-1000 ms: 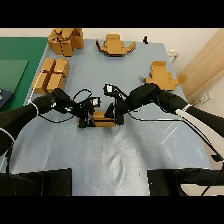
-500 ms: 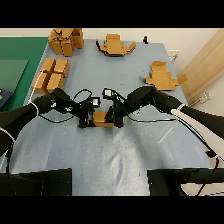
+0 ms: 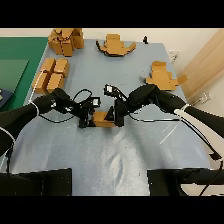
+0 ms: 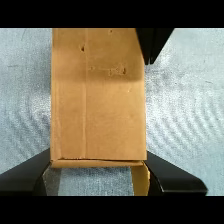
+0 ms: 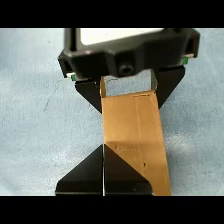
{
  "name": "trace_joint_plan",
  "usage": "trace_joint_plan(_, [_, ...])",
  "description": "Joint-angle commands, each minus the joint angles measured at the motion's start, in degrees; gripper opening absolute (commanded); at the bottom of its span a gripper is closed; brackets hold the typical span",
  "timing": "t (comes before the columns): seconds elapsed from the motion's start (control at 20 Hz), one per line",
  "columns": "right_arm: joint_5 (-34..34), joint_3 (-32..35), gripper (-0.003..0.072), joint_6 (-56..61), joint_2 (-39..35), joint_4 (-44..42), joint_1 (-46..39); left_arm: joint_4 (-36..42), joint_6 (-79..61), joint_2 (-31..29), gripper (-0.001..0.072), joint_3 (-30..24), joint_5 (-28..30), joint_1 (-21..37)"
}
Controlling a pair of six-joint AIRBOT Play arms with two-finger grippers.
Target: Fold the box.
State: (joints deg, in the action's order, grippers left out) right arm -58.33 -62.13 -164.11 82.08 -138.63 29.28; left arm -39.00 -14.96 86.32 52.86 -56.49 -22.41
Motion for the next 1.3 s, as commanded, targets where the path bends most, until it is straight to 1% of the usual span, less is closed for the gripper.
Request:
trace_joint_plan(0.0, [0.83, -0.04, 0.0006, 0.22, -0.07, -1.18, 0.09, -0.02, 0.02, -0.02, 0.0021, -0.02, -0.02, 0.00])
trace_joint_plan(0.3, [5.03, -0.04, 0.0007, 0.20, 3.69, -2.16, 0.07, -0.02, 0.02, -0.02, 0.0022, 0.00, 0.00, 0.00])
trace_joint_plan(0.5, [2.71, -0.04, 0.0007, 0.74, 5.60, -2.16, 0.09, -0.02, 0.02, -0.02, 0.0021, -0.02, -0.02, 0.00])
trace_joint_plan(0.7, [2.97, -0.07, 0.0006, 1.18, 4.90, -2.10, 0.00, -0.02, 0.04, -0.02, 0.0021, -0.02, -0.02, 0.00])
trace_joint_plan(0.9, [5.57, -0.07, 0.0005, 1.18, 0.63, -1.77, 0.00, -0.02, 0.02, -0.04, 0.0021, 0.00, -0.02, 0.00])
trace_joint_plan(1.0, [8.55, -0.04, 0.0005, 1.33, -3.41, -0.09, 0.00, 0.00, 0.02, -0.04, 0.0021, 0.00, 0.00, 0.02])
trace_joint_plan(1.1, [11.21, -0.04, 0.0005, 5.07, -7.48, 1.99, -0.63, 0.15, 0.11, -0.07, 0.0020, 0.22, -0.04, 0.02])
trace_joint_plan(1.15, [11.65, -0.04, 0.0005, 7.34, -9.33, 3.65, -1.42, 0.48, 1.66, -0.33, 0.0019, 0.50, 0.35, 0.02])
trace_joint_plan(1.2, [11.80, -0.04, 0.0004, 10.75, -11.06, 6.47, -2.43, 0.48, 6.16, -1.05, 0.0016, 1.09, 1.79, 0.04])
trace_joint_plan(1.25, [11.76, 0.00, 0.0004, 15.34, -12.76, 10.49, -3.65, 0.42, 13.84, -2.43, 0.0015, 2.01, 4.48, 0.28])
